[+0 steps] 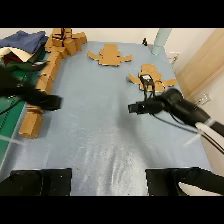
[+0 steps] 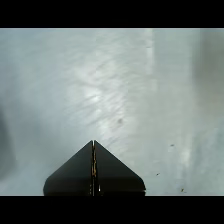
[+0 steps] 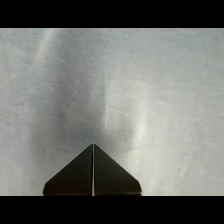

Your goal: Fold the box.

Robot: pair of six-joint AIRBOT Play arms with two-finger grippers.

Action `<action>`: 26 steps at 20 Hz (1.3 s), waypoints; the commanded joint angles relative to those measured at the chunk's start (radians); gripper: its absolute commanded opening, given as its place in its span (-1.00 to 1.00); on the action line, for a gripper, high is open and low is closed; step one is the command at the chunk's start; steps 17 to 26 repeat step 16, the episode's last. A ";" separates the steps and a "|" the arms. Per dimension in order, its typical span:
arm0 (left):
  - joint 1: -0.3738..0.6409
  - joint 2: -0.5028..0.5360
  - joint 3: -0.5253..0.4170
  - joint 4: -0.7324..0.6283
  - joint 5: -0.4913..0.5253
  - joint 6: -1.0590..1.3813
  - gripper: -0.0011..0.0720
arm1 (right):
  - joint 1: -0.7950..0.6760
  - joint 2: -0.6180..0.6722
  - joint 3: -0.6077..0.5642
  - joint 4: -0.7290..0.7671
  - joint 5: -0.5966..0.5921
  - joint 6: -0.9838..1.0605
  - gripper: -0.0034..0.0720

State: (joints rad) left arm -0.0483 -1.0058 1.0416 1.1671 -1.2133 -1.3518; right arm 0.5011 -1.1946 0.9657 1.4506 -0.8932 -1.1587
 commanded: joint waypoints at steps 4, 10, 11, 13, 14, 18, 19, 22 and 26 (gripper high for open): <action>-0.335 -0.373 0.215 -0.017 0.159 -0.026 -0.94 | -0.056 -0.285 0.336 0.174 -0.277 -0.127 -0.90; -0.357 -0.424 0.249 -0.027 0.178 -0.024 -0.93 | -0.055 -0.313 0.366 0.266 -0.275 -0.126 -0.90; -0.357 -0.424 0.249 -0.027 0.178 -0.025 -0.93 | -0.055 -0.313 0.366 0.266 -0.275 -0.126 -0.90; -0.357 -0.424 0.249 -0.027 0.178 -0.025 -0.93 | -0.055 -0.313 0.366 0.266 -0.275 -0.126 -0.90; -0.357 -0.424 0.249 -0.027 0.178 -0.025 -0.93 | -0.055 -0.313 0.366 0.266 -0.275 -0.126 -0.90; -0.357 -0.424 0.249 -0.027 0.178 -0.025 -0.93 | -0.055 -0.313 0.366 0.266 -0.275 -0.126 -0.90; -0.357 -0.424 0.249 -0.027 0.178 -0.025 -0.93 | -0.055 -0.313 0.366 0.266 -0.275 -0.126 -0.90; -0.357 -0.424 0.249 -0.027 0.178 -0.025 -0.93 | -0.055 -0.313 0.366 0.266 -0.275 -0.126 -0.90; -0.357 -0.424 0.249 -0.027 0.178 -0.025 -0.93 | -0.055 -0.313 0.366 0.266 -0.275 -0.126 -0.90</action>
